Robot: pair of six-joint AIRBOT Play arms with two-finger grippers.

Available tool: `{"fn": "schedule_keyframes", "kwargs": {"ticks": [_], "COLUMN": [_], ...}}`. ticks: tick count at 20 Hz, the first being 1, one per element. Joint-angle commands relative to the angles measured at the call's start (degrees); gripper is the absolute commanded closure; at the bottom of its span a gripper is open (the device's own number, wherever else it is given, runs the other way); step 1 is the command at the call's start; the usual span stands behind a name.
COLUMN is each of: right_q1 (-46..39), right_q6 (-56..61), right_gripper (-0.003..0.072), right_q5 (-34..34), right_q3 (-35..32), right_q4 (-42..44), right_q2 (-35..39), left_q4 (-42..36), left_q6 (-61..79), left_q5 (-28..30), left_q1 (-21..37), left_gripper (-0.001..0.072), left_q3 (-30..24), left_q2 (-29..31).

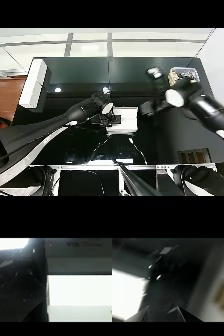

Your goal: Fold the box and place the chain.

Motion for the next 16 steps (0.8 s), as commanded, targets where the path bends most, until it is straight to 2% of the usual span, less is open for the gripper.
{"fn": "schedule_keyframes", "kwargs": {"ticks": [1, 3, 4, 5, 7, 8, 10, 13, 16], "right_q1": [-7.6, -15.8, -19.8, -23.6, -30.6, -33.1, -37.1, -41.0, -42.1], "right_q6": [-4.7, -5.0, -4.7, -4.8, -4.9, -4.9, -4.9, -2.0, -1.9], "right_gripper": [0.0265, 0.0262, 0.0095, -0.0023, -0.0022, -0.0022, -0.0021, -0.0016, -0.0014], "right_q5": [-11.7, -25.9, -30.3, -33.2, -34.9, -33.1, -28.2, -12.0, -1.9], "right_q3": [-0.1, -1.4, -1.6, -1.6, -0.9, 1.3, 9.7, 31.2, 46.9], "right_q4": [-16.1, -15.4, -14.5, -12.5, -6.6, -4.2, -3.0, -1.1, 0.4], "right_q2": [3.9, 2.3, 0.3, -2.6, -9.4, -12.9, -20.9, -34.6, -44.3], "left_q4": [0.0, 0.0, 0.0, 0.0, 0.0, 0.0, 0.0, 0.0, 0.0], "left_q6": [0.0, 0.0, 0.0, 0.0, 0.0, 0.0, 0.0, 0.0, 0.0], "left_q5": [-0.1, -0.1, 0.0, 0.0, -0.2, -0.2, -0.2, -0.2, -0.4], "left_q1": [0.0, 0.0, 0.0, 0.0, 0.0, 0.0, 0.0, 0.0, 0.0], "left_gripper": [0.0682, 0.0682, 0.0682, 0.0682, 0.0682, 0.0682, 0.0682, 0.0682, 0.0682], "left_q3": [0.0, 0.0, 0.0, 0.0, 0.0, 0.0, 0.0, 0.0, 0.0], "left_q2": [0.0, 0.0, 0.0, 0.0, 0.0, 0.0, 0.0, 0.0, 0.0]}}
